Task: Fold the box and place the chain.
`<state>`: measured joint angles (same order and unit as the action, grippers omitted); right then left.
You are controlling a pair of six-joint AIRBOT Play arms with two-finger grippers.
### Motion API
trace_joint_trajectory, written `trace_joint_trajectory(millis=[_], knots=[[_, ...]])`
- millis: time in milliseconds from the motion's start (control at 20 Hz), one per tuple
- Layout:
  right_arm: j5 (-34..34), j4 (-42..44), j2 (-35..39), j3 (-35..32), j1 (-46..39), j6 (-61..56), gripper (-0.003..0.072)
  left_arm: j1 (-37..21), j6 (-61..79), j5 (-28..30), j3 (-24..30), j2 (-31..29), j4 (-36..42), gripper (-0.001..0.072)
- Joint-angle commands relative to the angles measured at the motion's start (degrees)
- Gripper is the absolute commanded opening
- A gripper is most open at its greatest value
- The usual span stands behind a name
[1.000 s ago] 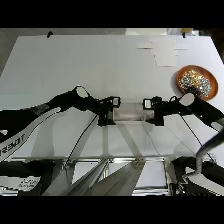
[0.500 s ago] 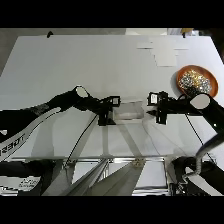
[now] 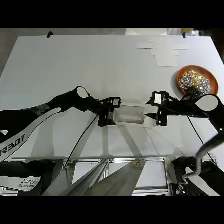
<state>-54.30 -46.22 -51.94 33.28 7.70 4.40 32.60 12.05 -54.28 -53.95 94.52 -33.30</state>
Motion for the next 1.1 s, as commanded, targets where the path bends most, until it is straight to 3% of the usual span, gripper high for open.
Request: trace_joint_trajectory(millis=[0, 50, 100, 300, 350, 450, 500, 650, 800, 900, 950, 1050], knots=[[-5.49, 3.04, 1.64, 0.00, 0.04, -1.62, 0.0201, 0.00, -0.07, 0.04, -0.04, -0.02, 0.04, 0.0135], [-7.06, 4.17, 1.64, -0.02, 0.04, -1.60, 0.0082, 0.00, -0.07, 0.04, -0.04, -0.02, 0.04, 0.0135], [-8.02, 5.29, 1.64, -0.02, 0.04, -1.55, 0.0016, 0.00, -0.07, 0.02, -0.04, -0.02, 0.04, 0.0135], [-6.56, 10.45, 0.55, 0.00, 0.02, -1.62, 0.0018, 0.00, -0.07, 0.02, -0.04, -0.02, 0.07, 0.0135], [-5.86, 11.76, 0.87, 0.00, 0.02, -1.64, 0.0097, 0.00, -0.07, 0.04, -0.04, -0.02, 0.04, 0.0135], [-2.32, 11.69, 2.25, 0.00, 0.02, -4.79, 0.0353, 0.00, -0.07, 0.00, -0.04, -0.02, 0.07, 0.0135], [0.07, 9.44, 2.73, 0.00, 0.02, -6.82, 0.0417, 0.00, -0.07, 0.04, -0.04, -0.02, 0.07, 0.0135], [1.40, 1.92, 3.78, 0.00, 0.02, -14.14, 0.0433, 0.00, -0.07, 0.04, -0.04, -0.02, 0.04, 0.0135], [1.44, 4.17, 7.10, 0.00, 0.02, -16.87, 0.0424, 0.00, -0.07, 0.02, -0.04, -0.02, 0.04, 0.0135], [1.29, 7.02, 10.97, 0.00, 0.02, -18.62, 0.0391, 0.00, -0.07, 0.02, -0.04, -0.02, 0.04, 0.0135], [0.46, 8.66, 12.81, 0.00, 0.04, -20.37, 0.0327, 0.00, -0.07, 0.04, -0.04, -0.02, 0.04, 0.0135], [-5.68, 11.54, 13.46, -0.04, 0.11, -20.37, 0.0075, 0.00, -0.07, 0.02, -0.04, -0.02, 0.04, 0.0135]])
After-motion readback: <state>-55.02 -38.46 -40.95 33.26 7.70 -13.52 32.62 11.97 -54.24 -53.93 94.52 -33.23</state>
